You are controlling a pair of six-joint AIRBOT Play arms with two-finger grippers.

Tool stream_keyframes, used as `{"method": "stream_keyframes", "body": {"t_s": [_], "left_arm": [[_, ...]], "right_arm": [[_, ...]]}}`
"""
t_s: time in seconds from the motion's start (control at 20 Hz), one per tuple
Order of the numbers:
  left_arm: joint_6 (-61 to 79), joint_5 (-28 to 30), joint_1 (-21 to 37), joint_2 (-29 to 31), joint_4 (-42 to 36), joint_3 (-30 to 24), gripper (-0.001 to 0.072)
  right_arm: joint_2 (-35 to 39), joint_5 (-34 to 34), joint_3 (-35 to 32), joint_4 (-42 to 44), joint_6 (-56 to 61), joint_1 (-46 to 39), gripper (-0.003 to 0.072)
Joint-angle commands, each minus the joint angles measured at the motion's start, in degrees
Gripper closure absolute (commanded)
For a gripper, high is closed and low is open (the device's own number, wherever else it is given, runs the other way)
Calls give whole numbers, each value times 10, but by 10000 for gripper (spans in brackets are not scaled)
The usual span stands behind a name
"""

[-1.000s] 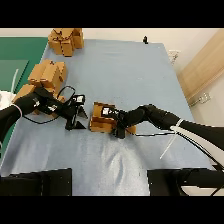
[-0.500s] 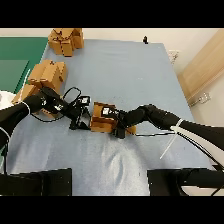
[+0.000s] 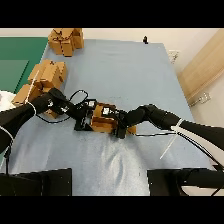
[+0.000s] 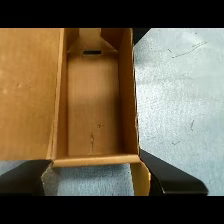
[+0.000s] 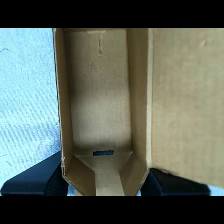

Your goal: Fold the box.

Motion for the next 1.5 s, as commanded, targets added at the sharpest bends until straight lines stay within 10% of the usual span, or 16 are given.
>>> {"method": "stream_keyframes", "body": {"t_s": [0.0,0.75,0.85,0.9,1.05,1.2,1.45], "left_arm": [[-6,16,-7,0,5,0,118],[-54,19,-8,0,61,0,129],[-52,12,-8,0,61,0,581],[-44,3,-8,0,61,0,695],[-43,0,-14,0,65,0,695],[-54,3,-15,0,66,0,696],[-70,9,-15,0,68,0,697]], "right_arm": [[0,2,0,0,0,0,315],[0,2,0,0,-1,0,316],[0,2,0,0,-1,0,315],[0,2,0,0,-1,0,316],[0,3,0,0,-1,0,315],[10,-2,4,-2,4,0,5],[70,-6,3,-23,31,-2,-33]]}}
